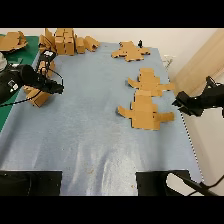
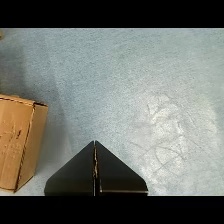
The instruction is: Fold the box.
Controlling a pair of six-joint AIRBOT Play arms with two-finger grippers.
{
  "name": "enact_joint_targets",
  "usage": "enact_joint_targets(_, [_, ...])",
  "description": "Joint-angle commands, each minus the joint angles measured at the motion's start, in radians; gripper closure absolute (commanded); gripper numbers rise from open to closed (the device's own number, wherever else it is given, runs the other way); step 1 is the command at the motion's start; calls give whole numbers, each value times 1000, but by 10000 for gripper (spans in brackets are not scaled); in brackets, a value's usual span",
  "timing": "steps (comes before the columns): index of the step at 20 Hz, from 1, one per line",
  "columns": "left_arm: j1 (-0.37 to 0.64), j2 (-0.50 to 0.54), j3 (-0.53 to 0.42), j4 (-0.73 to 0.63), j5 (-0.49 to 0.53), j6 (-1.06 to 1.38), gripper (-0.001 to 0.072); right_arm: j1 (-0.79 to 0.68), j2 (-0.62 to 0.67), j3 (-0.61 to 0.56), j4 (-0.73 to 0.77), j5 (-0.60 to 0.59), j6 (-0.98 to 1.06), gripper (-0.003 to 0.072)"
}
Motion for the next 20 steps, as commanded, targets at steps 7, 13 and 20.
enact_joint_targets(7, [0,1,0,0,0,0,696,-90,-315,16,63,58,-167,263])
enact_joint_targets(13, [0,1,0,0,0,0,696,-50,-334,16,256,-105,-385,569])
enact_joint_targets(20, [0,1,0,0,0,0,696,152,-333,16,308,-261,-481,682])
